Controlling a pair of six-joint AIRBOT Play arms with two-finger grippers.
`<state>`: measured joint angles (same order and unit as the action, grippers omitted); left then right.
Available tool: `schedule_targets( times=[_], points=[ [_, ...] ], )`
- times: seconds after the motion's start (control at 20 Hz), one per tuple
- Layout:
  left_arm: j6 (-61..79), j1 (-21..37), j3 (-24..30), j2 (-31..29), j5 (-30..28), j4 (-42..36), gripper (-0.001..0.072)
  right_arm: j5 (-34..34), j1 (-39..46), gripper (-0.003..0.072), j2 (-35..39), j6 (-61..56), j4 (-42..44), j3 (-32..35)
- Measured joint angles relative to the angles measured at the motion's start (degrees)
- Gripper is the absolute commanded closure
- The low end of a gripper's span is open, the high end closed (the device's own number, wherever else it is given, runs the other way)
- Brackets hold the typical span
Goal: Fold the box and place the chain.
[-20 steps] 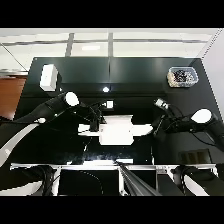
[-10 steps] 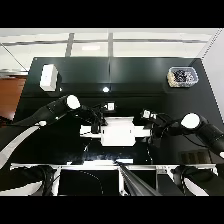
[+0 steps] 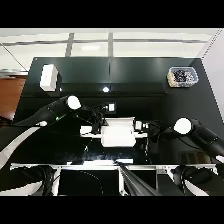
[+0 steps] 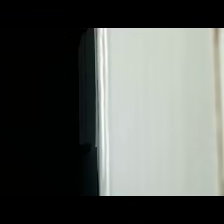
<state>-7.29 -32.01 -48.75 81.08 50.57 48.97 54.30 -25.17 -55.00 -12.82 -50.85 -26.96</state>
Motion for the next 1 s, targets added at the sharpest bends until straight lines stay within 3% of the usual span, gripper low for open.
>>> schedule_targets(
  times=[0.4,1.0],
  points=[
    [0.0,0.0,0.0,-0.02,0.74,0.02,0.0679,-8.66,-8.0,-0.0029,-0.15,0.2,-0.02,0.81],
    [0.0,0.0,0.0,-0.02,0.68,0.02,0.0679,-12.26,-9.64,-0.003,-1.95,-0.76,3.8,0.74]
  ],
)
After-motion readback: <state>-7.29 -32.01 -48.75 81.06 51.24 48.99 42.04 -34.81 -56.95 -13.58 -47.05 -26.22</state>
